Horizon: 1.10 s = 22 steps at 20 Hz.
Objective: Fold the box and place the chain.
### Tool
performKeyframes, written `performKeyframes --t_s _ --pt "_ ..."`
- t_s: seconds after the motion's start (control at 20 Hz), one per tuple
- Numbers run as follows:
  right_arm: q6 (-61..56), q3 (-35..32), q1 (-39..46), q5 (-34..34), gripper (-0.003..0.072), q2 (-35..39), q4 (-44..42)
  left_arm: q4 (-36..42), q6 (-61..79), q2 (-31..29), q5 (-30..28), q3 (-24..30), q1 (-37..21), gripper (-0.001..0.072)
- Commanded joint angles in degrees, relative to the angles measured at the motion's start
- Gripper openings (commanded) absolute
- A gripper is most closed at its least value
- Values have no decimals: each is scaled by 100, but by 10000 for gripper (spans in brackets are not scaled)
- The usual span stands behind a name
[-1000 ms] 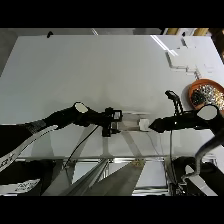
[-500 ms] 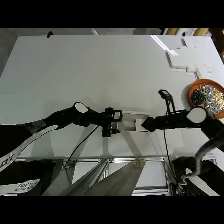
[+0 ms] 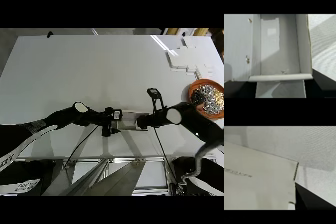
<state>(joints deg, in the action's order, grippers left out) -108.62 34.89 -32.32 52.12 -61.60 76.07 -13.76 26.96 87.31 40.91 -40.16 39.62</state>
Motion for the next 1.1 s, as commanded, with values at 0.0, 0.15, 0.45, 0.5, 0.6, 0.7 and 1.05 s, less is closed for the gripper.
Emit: performKeyframes --t_s 0.0,0.15,0.45,0.5,0.6,0.7,1.05 --pt "-1215 262 -466 133 405 -450 719 -2 7 0 4 2 2 273" --pt "-1856 319 -525 498 386 -664 1119 -2 7 0 7 2 2 273" --pt "-2068 326 -522 444 273 -693 1244 -2 4 0 4 2 2 273" --pt "-2151 326 -525 411 273 -693 1244 0 7 0 4 2 2 273" --pt "-2210 326 -525 382 217 -693 1246 0 7 0 4 2 2 273" --pt "-2210 326 -525 372 167 -693 1250 -2 7 0 4 2 2 273" --pt "-2214 323 -619 225 17 -695 1268 -2 7 0 4 2 2 273"
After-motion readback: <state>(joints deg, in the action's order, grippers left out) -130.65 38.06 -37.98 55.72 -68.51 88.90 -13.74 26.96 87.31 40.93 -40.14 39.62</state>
